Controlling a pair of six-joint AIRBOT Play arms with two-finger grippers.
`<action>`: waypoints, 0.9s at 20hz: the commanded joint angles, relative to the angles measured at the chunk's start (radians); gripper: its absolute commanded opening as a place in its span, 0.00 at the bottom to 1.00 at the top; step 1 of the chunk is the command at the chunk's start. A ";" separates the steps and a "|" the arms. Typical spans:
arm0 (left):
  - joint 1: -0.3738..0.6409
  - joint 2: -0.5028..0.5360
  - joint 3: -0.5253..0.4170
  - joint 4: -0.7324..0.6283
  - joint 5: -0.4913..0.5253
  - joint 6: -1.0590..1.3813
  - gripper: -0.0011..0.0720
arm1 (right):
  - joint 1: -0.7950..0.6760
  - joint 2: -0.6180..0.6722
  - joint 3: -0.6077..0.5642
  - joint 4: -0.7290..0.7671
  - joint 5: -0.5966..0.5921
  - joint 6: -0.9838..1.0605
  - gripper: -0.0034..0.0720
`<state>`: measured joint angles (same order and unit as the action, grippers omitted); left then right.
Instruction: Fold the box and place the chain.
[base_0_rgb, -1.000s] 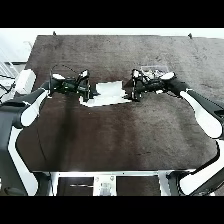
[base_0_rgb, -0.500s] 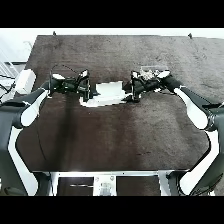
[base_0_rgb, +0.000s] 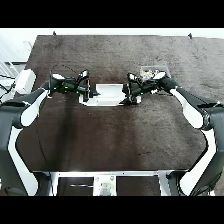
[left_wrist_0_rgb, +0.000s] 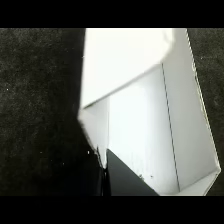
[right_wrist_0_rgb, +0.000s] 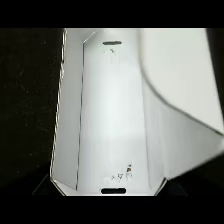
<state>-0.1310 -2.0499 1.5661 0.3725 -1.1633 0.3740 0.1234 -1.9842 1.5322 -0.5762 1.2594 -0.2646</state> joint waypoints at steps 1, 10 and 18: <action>0.000 0.000 0.000 0.000 0.001 0.000 0.04 | 0.005 -0.019 0.002 0.000 -0.014 0.003 0.95; 0.000 0.000 0.000 0.000 0.000 0.000 0.04 | 0.010 -0.083 0.052 0.026 -0.004 0.050 0.95; 0.000 0.000 0.000 0.000 0.000 0.000 0.04 | 0.011 -0.095 0.057 0.030 -0.002 0.051 0.95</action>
<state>-0.1310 -2.0499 1.5661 0.3725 -1.1629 0.3737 0.1341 -2.0754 1.5871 -0.5480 1.2568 -0.2165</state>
